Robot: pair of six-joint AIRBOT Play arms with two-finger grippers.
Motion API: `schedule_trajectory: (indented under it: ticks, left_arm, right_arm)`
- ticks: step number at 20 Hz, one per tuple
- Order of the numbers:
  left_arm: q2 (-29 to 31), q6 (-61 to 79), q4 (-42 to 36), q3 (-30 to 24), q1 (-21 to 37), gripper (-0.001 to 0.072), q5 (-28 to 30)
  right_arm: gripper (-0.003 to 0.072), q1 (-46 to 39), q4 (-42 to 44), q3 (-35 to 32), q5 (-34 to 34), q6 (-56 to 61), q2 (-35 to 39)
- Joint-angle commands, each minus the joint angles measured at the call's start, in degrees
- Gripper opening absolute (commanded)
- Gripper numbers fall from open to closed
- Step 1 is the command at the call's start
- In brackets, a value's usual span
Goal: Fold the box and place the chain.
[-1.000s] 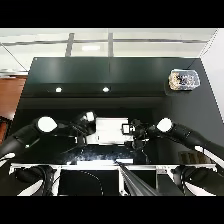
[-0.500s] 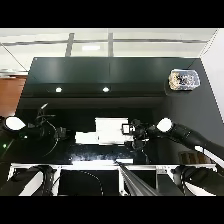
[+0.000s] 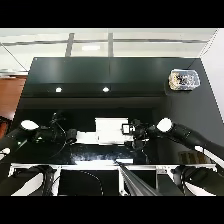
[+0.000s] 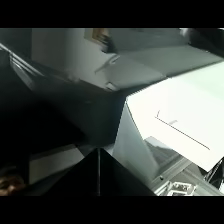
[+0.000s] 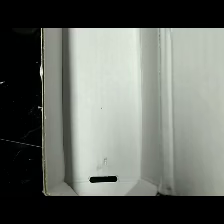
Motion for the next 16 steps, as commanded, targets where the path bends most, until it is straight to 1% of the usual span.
schedule_trajectory:
  ticks: [1,2,3,4,5,8,11,13,14,16]
  left_arm:
    - [-0.6,2.8,-4.7,0.2,-4.5,0.0114,1.5]
    - [-0.4,3.0,-4.8,0.9,-4.7,0.0201,1.4]
    - [0.1,3.2,-4.8,1.7,-4.7,0.0326,1.5]
    - [0.7,3.3,-4.7,2.6,-4.7,0.0645,1.1]
    - [1.2,3.4,-4.7,3.6,-4.7,0.0709,0.2]
    - [2.4,3.1,-5.5,6.3,-5.2,0.0709,-1.0]
    - [2.4,2.9,-5.4,7.1,-9.4,0.0709,0.2]
    - [2.4,2.1,-5.0,7.1,-13.5,0.0707,4.0]
    - [2.4,0.1,-4.2,7.2,-15.9,0.0696,7.0]
    - [2.4,-5.9,0.0,8.2,-21.1,0.0681,12.3]
  right_arm:
    - [0.0481,0.1,0.0,0.0,0.0,0.0,0.0]
    - [0.0481,0.1,0.0,0.0,0.0,0.0,0.0]
    - [0.0481,0.1,0.0,0.0,0.0,0.0,0.0]
    - [0.048,0.1,0.0,0.0,0.0,0.0,0.0]
    - [0.0481,0.1,0.0,0.0,0.0,0.0,0.0]
    - [0.0481,0.1,0.0,0.0,0.0,0.0,0.0]
    - [0.0481,0.1,0.0,0.0,0.0,0.0,0.0]
    - [0.0481,0.1,0.0,0.0,0.0,0.0,0.0]
    - [0.0481,0.1,0.0,0.0,0.0,0.0,0.0]
    - [0.048,0.1,0.0,0.0,0.0,0.0,0.0]
